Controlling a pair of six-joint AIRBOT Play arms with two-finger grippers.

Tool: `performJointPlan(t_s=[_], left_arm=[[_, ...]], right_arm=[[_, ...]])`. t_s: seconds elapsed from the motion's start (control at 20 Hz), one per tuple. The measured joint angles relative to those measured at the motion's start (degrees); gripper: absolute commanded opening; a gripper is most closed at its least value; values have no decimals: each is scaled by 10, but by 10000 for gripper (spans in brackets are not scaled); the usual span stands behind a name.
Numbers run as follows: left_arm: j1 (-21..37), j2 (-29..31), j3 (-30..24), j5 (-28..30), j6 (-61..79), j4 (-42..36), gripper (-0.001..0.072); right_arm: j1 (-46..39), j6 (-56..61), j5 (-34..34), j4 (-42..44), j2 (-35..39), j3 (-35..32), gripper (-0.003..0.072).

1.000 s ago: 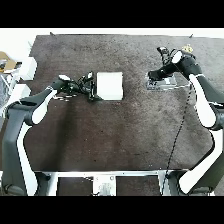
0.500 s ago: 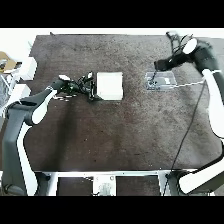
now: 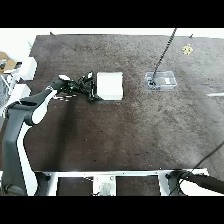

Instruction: Fold the box and place the chain.

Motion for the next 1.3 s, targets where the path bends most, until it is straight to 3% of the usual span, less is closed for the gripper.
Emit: performJointPlan(t_s=[0.2, 0.4, 0.55, 0.8, 1.0, 1.15, 1.2, 1.25, 1.3], left_arm=[[0, 0, 0, 0, 0, 0, 343], [0, 0, 0, 0, 0, 0, 343], [0, 0, 0, 0, 0, 0, 343], [0, 0, 0, 0, 0, 0, 343], [0, 0, 0, 0, 0, 0, 343], [0, 0, 0, 0, 0, 0, 343], [0, 0, 0, 0, 0, 0, 343], [0, 0, 0, 0, 0, 0, 343], [0, 0, 0, 0, 0, 0, 343]], right_arm=[[59, -34, -106, 0, 35, 0, 3], [123, -56, -146, 0, 26, -1, 3], [166, -64, -143, 0, 1, -2, 3], [226, -67, -70, 16, -56, -15, 3], [246, -44, -49, 30, -87, -92, 4], [252, -22, -104, 36, -110, -184, 8], [252, -17, -126, 38, -118, -208, 207], [252, -12, -141, 38, -128, -229, 336], [249, -8, -148, 38, -137, -243, 269]])
